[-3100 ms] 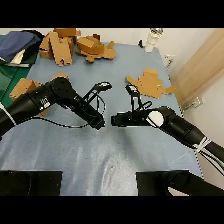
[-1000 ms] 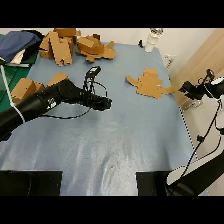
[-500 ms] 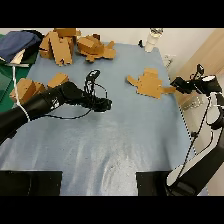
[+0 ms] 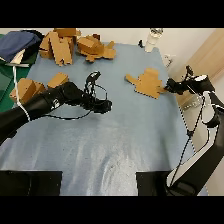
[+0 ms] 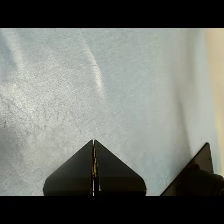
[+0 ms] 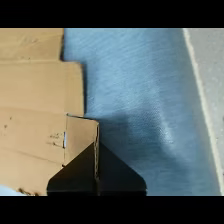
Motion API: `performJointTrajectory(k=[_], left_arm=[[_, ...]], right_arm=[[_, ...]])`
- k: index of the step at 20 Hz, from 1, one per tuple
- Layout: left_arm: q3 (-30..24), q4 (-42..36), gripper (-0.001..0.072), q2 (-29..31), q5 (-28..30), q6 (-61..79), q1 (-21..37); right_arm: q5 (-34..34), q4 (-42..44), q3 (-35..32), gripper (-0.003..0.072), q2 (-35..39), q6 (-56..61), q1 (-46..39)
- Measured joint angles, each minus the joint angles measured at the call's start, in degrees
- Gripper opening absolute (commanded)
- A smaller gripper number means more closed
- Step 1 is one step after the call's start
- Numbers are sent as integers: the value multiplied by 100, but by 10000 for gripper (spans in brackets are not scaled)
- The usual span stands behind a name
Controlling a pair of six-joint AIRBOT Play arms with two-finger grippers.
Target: Fold the box.
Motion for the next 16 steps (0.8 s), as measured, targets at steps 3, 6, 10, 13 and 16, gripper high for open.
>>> performJointTrajectory(k=[3, 6, 10, 13, 16], left_arm=[[0, -15, 14, 0, -2, -35, 17], [0, -24, 14, 4, -74, 22, 87], [-15, -487, 14, 39, -586, 459, 387], [-162, -863, 14, 236, -813, 822, 737], [-566, -1056, 13, 601, -955, 1088, 1134]], right_arm=[[505, 153, 0, 2, -4, -103, 17], [1130, 516, -76, 2, 24, -275, 149], [1305, 1088, -866, 2, 522, -739, 632], [763, 1427, -1886, 2, 1287, -1200, 1086], [94, 1626, -3086, 2, 2201, -1506, 1445]])
